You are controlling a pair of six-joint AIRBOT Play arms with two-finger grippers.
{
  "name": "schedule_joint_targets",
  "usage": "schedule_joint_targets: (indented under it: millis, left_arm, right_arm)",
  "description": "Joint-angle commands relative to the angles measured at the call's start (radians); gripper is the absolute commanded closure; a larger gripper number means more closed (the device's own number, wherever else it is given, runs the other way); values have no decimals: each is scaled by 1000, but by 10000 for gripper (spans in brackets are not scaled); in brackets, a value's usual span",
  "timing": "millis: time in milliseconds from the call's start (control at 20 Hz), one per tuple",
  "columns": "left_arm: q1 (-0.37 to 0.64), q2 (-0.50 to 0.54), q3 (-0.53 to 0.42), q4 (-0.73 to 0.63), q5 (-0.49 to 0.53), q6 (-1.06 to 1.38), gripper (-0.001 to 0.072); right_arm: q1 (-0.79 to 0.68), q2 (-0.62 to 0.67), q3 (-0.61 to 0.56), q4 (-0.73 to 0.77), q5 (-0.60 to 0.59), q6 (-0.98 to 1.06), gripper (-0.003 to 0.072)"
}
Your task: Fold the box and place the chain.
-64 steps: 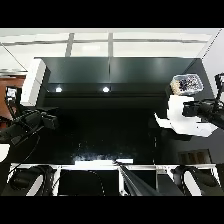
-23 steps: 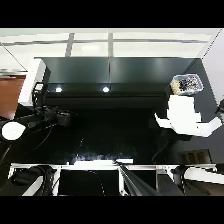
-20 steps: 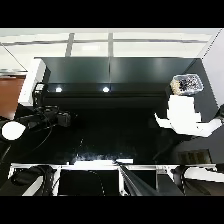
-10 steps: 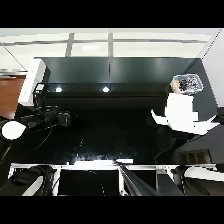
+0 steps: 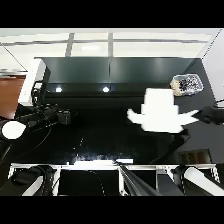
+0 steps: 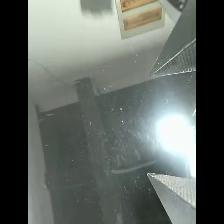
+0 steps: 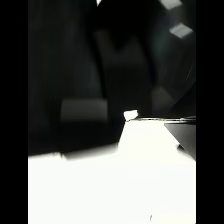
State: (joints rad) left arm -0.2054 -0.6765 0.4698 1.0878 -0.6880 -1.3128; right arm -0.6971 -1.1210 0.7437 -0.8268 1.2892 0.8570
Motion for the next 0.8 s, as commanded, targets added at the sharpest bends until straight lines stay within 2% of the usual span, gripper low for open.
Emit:
schedule_joint_targets:
  millis: [0, 100, 250, 300, 400, 500, 600, 750]
  left_arm:
    - [-1, -15, 0, -73, 6, 0, -6]
    - [-6, -48, 1, -171, 7, 36, -7]
    - [-49, -141, 76, -244, -12, 127, -8]
    - [-58, -190, 118, -245, -24, 125, -7]
    - [-61, -320, 206, -292, -110, 109, -8]
    - [-61, -469, 281, -443, -227, 270, -8]
    - [-61, -594, 329, -575, -301, 417, -8]
    - [-60, -724, 370, -565, -347, 446, -8]
  right_arm:
    - [124, 225, -251, 326, -134, -121, 675]
    - [212, 362, -357, 451, -184, -176, 675]
    - [351, 468, -472, 464, -251, -163, 674]
    - [394, 472, -493, 460, -257, -153, 674]
    - [464, 472, -512, 459, -267, -141, 674]
    - [517, 472, -512, 456, -294, -125, 674]
    - [542, 472, -512, 454, -317, -122, 674]
    - [544, 472, -512, 448, -322, -112, 674]
